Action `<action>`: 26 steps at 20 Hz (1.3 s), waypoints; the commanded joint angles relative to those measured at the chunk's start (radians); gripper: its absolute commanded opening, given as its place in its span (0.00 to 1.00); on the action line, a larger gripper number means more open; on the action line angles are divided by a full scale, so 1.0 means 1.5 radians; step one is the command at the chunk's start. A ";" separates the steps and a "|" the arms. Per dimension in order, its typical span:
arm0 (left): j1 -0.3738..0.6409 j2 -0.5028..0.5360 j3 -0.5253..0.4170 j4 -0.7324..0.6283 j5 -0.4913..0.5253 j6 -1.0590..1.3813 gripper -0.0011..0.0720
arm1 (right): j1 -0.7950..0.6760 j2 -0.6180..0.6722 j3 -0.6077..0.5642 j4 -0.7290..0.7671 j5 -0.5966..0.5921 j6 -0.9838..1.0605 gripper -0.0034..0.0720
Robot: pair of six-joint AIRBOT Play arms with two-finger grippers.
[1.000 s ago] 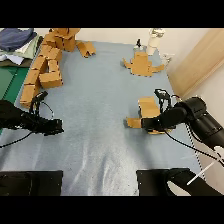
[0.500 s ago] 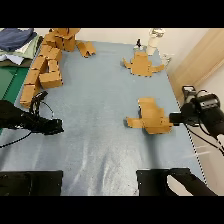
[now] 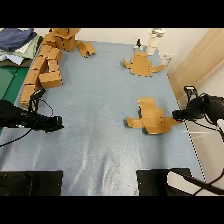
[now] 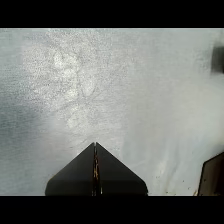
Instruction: Fold the box.
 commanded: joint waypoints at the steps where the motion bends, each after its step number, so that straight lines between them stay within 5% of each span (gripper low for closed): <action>1: 0.001 0.001 0.000 -0.047 0.002 0.000 0.03 | -0.011 -0.060 0.036 0.161 -0.018 -0.160 0.42; 3: 0.001 0.001 0.000 -0.074 0.003 0.000 0.03 | -0.011 -0.069 0.038 0.219 -0.062 -0.205 0.17; 5: 0.001 0.001 0.000 -0.091 0.004 0.000 0.03 | -0.011 -0.068 0.038 0.259 -0.094 -0.213 0.05; 11: 0.001 0.001 0.000 -0.107 0.002 0.001 0.03 | 0.038 -0.055 0.023 0.500 -0.158 -0.192 0.05; 15: 0.001 0.001 0.000 -0.108 0.002 0.000 0.03 | 0.204 0.010 -0.094 0.508 -0.016 -0.042 0.05; 22: 0.001 0.001 0.000 -0.115 -0.003 0.000 0.03 | 0.370 0.059 -0.157 0.450 0.009 0.070 0.05; 23: 0.001 0.001 0.000 -0.114 -0.017 0.001 0.03 | 0.370 0.059 -0.158 0.450 0.009 0.070 0.12; 24: 0.001 0.001 0.000 -0.113 -0.018 0.001 0.03 | 0.370 0.059 -0.157 0.450 0.013 0.070 0.29; 26: 0.001 0.001 0.000 -0.113 -0.007 0.001 0.03 | 0.370 0.058 -0.157 0.450 0.022 0.070 0.35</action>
